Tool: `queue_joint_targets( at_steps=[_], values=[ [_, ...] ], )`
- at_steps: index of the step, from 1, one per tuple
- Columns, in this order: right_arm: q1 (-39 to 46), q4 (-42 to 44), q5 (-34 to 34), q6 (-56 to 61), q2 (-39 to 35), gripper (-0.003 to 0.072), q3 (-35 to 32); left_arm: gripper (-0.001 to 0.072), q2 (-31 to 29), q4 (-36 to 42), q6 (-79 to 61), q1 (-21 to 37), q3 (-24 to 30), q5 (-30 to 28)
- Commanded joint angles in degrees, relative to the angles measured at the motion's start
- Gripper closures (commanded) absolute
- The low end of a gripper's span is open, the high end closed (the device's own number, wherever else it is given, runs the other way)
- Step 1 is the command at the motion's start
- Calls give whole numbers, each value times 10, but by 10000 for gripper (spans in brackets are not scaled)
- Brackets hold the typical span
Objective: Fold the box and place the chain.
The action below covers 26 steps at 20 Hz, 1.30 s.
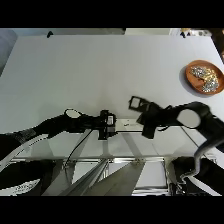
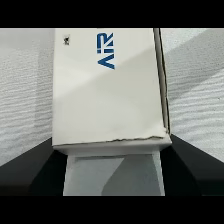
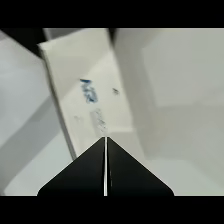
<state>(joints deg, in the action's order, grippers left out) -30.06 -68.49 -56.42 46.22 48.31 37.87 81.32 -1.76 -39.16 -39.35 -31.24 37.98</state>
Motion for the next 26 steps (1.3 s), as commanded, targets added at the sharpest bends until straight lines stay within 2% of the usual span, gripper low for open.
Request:
queue_joint_targets(
  at_steps=[1, 3, 5, 9, 26],
  values=[
    [76, -48, -102, 110, -60, 669, 2, 575, 0, 0, 0, 0, 0, 0],
    [137, -93, -205, 156, -62, 669, 2, 575, 0, 0, 0, 0, 0, 0],
    [207, -149, -265, 209, -62, 669, 0, 575, 0, 0, 0, 0, 0, 0],
    [309, -160, -208, 360, -62, 669, 0, 575, 0, 0, 0, 0, 0, 0],
    [320, -166, -209, 363, -62, 668, -1, 575, 0, 0, 0, 0, 0, 0]
  ],
)
